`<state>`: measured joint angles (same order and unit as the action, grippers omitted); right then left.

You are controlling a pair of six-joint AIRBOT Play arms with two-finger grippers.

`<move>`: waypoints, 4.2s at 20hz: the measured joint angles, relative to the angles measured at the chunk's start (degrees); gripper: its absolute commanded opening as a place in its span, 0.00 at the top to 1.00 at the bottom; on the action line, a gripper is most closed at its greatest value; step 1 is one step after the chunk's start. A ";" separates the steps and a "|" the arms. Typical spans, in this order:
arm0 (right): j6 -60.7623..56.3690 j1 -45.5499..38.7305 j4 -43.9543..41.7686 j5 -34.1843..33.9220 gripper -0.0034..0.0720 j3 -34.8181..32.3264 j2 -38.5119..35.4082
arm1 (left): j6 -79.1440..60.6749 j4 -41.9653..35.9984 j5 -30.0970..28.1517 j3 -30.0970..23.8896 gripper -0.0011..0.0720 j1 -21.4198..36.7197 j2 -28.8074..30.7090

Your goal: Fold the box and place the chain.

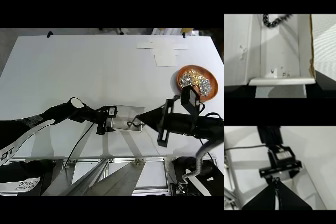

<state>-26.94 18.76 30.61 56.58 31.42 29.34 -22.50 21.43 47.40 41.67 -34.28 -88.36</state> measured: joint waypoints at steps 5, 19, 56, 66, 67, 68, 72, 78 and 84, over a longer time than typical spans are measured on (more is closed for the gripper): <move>0.35 9.51 0.17 -9.35 0.94 0.00 6.32 | 0.00 0.00 0.00 0.00 0.49 0.00 0.00; -4.09 12.41 8.37 -17.27 0.69 0.02 26.56 | 0.00 0.00 0.02 0.00 0.49 0.00 0.00; 48.00 -8.83 13.73 -8.13 0.81 -8.44 32.85 | 0.02 -0.02 0.00 0.00 0.49 0.00 0.00; 48.22 -8.66 13.03 -9.33 0.81 -9.09 33.38 | 0.00 -0.02 0.00 0.00 0.49 0.00 0.00; 48.22 -8.66 12.90 -9.35 0.82 -9.29 33.38 | 0.02 -0.02 0.00 0.00 0.49 0.00 0.00; 48.22 -8.66 12.74 -9.40 0.84 -9.42 33.38 | 0.02 0.00 0.00 0.00 0.49 0.00 0.00; 48.26 -8.66 11.10 -10.08 0.91 -9.77 33.38 | 0.02 0.00 0.00 0.00 0.49 0.00 0.00; 47.95 -8.68 9.66 -11.19 0.93 -9.88 32.76 | 0.02 -0.02 0.02 0.00 0.49 0.00 0.00; 40.04 -11.50 14.64 -10.86 0.93 -9.88 23.80 | 0.02 0.00 0.00 0.00 0.49 0.00 0.00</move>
<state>13.10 7.27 45.25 45.71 21.54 53.15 -22.48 21.43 47.40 41.67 -34.28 -88.36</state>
